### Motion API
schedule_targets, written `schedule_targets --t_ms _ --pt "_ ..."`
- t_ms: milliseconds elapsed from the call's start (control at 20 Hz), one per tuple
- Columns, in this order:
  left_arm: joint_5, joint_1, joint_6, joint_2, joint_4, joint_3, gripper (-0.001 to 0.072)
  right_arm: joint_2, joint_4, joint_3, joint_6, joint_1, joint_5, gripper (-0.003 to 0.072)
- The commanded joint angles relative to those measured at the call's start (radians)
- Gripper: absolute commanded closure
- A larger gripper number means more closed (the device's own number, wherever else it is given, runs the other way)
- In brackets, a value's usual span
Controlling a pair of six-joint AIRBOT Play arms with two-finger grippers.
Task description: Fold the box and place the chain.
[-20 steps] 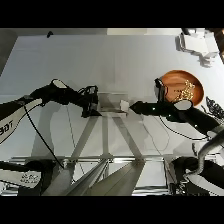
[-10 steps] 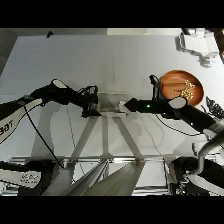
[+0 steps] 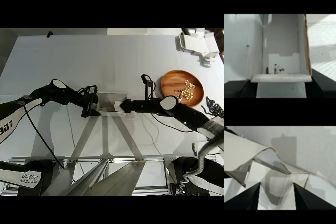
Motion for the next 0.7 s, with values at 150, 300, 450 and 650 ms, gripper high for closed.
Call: schedule_targets --t_ms 150,300,450,650 --pt "-0.001 0.000 0.001 0.000 0.000 0.000 0.0497 -0.045 -0.243 0.009 0.182 0.034 -0.013 0.0229" --pt "-0.001 0.000 0.001 0.000 0.000 0.000 0.0497 -0.049 -0.346 0.011 0.284 0.034 -0.028 0.0229" --pt "-0.001 0.000 0.001 0.000 0.000 0.000 0.0497 -0.049 -0.349 0.043 0.286 0.034 -0.016 0.0210" --pt "-0.001 0.000 0.001 0.000 0.000 0.000 0.0497 -0.057 -0.443 0.155 0.302 0.034 0.118 0.0135"
